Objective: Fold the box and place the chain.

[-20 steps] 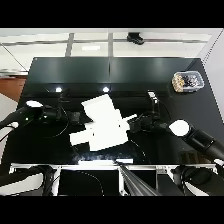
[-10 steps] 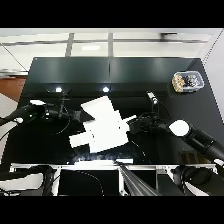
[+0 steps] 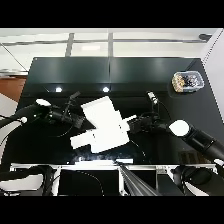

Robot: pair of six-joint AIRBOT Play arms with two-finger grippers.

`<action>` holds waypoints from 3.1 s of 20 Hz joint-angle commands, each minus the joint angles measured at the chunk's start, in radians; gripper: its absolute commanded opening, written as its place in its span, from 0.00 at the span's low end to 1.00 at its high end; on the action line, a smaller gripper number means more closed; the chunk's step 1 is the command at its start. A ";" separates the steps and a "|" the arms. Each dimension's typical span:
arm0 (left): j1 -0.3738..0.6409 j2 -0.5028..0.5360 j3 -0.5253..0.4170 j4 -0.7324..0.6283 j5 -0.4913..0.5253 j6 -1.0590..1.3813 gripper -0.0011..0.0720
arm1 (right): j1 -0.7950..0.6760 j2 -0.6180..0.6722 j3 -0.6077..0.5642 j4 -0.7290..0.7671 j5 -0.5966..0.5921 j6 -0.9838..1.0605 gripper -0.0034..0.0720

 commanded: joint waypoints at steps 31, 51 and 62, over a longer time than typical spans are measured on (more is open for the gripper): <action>0.007 -0.016 0.050 0.006 0.021 0.079 0.10 | -0.002 0.001 0.000 -0.006 0.044 0.000 0.15; -0.321 0.266 -0.028 0.016 0.397 0.630 0.05 | -0.396 0.131 0.206 -0.623 0.421 -0.097 0.96; -0.321 0.199 -0.028 0.210 0.550 0.587 0.05 | -0.294 0.130 0.164 -0.459 0.358 -0.309 0.96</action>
